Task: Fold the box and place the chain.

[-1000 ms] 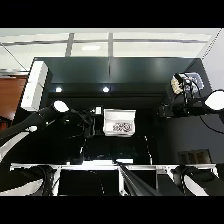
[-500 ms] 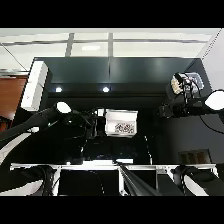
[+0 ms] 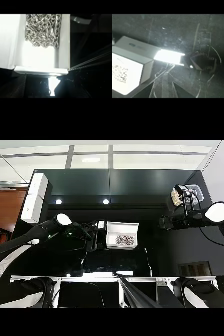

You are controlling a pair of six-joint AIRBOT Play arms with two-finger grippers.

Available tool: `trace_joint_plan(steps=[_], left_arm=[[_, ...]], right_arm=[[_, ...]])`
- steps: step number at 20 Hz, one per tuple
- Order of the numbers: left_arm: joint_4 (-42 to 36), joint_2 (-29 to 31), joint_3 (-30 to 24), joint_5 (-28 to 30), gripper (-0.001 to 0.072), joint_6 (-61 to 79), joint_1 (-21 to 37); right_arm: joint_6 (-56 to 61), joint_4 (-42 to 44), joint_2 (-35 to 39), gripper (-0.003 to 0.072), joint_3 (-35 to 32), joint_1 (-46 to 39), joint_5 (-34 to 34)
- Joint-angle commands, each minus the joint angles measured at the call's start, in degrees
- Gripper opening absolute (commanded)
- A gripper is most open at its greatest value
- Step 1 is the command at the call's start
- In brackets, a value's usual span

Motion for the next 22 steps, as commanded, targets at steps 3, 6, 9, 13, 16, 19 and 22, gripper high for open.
trace_joint_plan(steps=[3, 6, 9, 13, 16, 19, 22], left_arm=[[0.0, 0.0, 0.1, 0.6, 0.0711, 0.0, 0.0], [0.0, -0.2, 0.1, 1.1, 0.0711, 0.0, 0.0], [0.0, -1.2, 0.4, 1.3, 0.0711, -0.2, 0.0], [0.0, -3.2, 3.4, 1.2, 0.071, -0.5, -0.9], [0.0, -3.7, 4.4, 1.3, 0.0709, -0.5, -2.1], [0.0, -3.8, 4.4, 1.4, 0.0709, -0.4, -3.8], [0.0, -3.8, 4.4, 5.1, 0.0709, 0.0, -5.0]], right_arm=[[0.0, 0.0, 0.0, 0.0268, 0.0, 0.0, 0.0], [0.0, 0.0, 0.0, 0.0268, 0.0, 0.0, 0.0], [0.0, 0.0, 0.0, 0.0267, 0.0, 0.0, -0.1], [0.0, 0.4, 0.0, 0.0267, -0.1, 0.0, -0.2], [0.0, 0.4, 0.0, 0.0268, -0.1, 0.0, -0.3], [0.0, 0.4, 0.0, 0.0268, -0.1, 0.0, -0.6], [0.0, 0.4, 0.0, 0.0268, -0.1, 0.0, -0.6]])
